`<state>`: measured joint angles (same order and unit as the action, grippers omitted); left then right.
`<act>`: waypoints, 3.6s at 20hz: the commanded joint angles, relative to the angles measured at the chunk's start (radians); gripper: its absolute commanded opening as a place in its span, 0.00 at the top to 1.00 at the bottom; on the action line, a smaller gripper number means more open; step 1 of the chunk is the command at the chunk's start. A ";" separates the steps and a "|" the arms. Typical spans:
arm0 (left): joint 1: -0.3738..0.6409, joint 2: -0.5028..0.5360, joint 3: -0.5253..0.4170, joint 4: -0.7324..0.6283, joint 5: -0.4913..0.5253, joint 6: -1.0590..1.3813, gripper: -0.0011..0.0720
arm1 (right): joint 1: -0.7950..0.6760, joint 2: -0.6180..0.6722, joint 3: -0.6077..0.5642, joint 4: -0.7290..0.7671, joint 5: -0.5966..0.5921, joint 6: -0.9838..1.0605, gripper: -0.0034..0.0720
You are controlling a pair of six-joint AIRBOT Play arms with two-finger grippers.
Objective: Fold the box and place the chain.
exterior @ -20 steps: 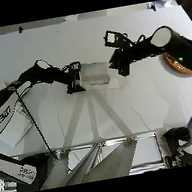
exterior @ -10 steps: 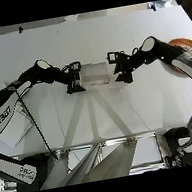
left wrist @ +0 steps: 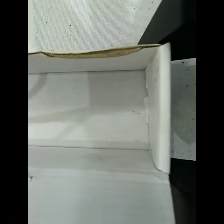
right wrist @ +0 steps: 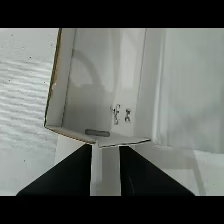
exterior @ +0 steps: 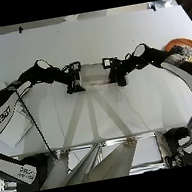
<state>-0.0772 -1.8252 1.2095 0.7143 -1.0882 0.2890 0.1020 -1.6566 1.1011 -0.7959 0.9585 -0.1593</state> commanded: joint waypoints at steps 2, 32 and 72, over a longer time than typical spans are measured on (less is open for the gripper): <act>0.001 0.000 0.000 0.000 0.000 0.000 0.54 | 0.016 -0.004 0.000 0.060 -0.003 -0.008 0.76; 0.001 0.000 0.000 0.000 0.000 0.000 0.54 | -0.201 0.293 -0.021 -0.399 0.166 1.104 0.94; 0.001 0.000 0.000 0.000 0.000 0.000 0.54 | -0.018 0.065 -0.035 0.143 -0.071 1.119 0.29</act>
<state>-0.0761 -1.8252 1.2095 0.7143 -1.0885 0.2886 0.0566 -1.6165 1.0653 -0.5667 0.9993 0.8433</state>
